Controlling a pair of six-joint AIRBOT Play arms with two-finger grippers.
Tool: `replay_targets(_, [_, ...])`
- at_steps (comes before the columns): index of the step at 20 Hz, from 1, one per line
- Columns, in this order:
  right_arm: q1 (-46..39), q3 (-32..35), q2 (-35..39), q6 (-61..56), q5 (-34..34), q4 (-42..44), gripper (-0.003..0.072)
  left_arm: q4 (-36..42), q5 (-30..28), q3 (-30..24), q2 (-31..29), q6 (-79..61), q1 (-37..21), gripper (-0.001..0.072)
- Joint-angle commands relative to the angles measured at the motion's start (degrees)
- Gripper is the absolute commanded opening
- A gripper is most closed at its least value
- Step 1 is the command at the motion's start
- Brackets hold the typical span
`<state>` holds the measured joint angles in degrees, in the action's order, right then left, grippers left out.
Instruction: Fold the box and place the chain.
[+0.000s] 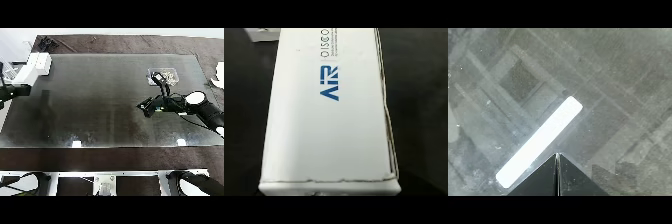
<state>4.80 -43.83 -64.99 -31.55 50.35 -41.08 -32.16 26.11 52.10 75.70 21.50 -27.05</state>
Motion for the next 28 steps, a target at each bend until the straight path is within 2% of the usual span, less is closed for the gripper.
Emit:
replay_targets(1, [0.02, 0.92, -0.04, 0.02, 0.0, 0.55, 0.001, -0.98, -0.5, -0.66, -0.24, 3.63, -2.21, 0.0017])
replay_targets(6, [0.02, 0.92, -0.04, 0.02, 0.0, 0.61, 0.001, -12.2, -2.1, -0.24, -0.22, 10.29, -2.21, 0.0017])
replay_targets(14, [0.02, 1.03, -0.04, 0.04, -1.57, 1.64, 0.001, -13.53, 0.31, -0.24, 0.52, 10.12, -2.21, 0.0023])
replay_targets(15, [0.02, 1.05, -0.04, 0.04, -1.57, 1.64, 0.001, -15.08, 0.98, -0.24, 0.52, 11.21, -2.21, 0.016])
replay_targets(16, [0.02, 1.05, -0.04, 0.02, -1.55, 1.64, 0.001, -18.34, 1.38, -0.22, 0.52, 15.28, -2.21, 0.0334])
replay_targets(17, [0.02, 1.05, -0.04, 0.02, -1.57, 1.66, 0.001, -21.77, 1.4, -0.11, 0.52, 19.71, -2.21, 0.0336])
replay_targets(18, [0.02, 1.05, -0.04, 0.02, -1.57, 1.95, 0.0011, -24.63, 1.7, 0.07, 0.52, 23.52, -2.21, 0.0442])
replay_targets(19, [-0.02, 1.05, -0.02, 0.02, -1.57, 2.34, 0.0021, -26.03, 3.21, 0.24, 0.52, 25.2, -2.21, 0.0507])
replay_targets(20, [-0.07, 1.05, -0.02, 0.02, -1.57, 2.69, 0.0128, -26.29, 5.33, 0.28, 0.52, 25.42, -2.19, 0.0566])
replay_targets(21, [-0.07, 1.05, -0.02, 0.02, -1.57, 2.78, 0.0269, -26.64, 6.91, 0.28, 0.52, 25.44, -2.19, 0.0597])
replay_targets(22, [-0.07, 1.05, -0.04, 0.02, -1.64, 2.95, 0.0332, -27.8, 7.13, 0.28, 0.52, 26.58, -2.19, 0.0677])
replay_targets(24, [-0.07, 1.05, -0.02, 0.02, -2.71, 3.06, 0.0428, -30.4, 7.28, 0.28, 0.52, 26.51, -2.21, 0.0691])
replay_targets(25, [-0.07, 1.05, -0.02, 0.02, -2.84, 3.13, 0.0451, -31.76, 7.39, 0.28, 0.46, 26.56, -2.21, 0.072])
replay_targets(28, [-0.11, 1.05, -0.02, 0.02, -2.84, 3.13, 0.0458, -33.05, 8.24, 0.31, -1.16, 26.53, -2.19, 0.072])
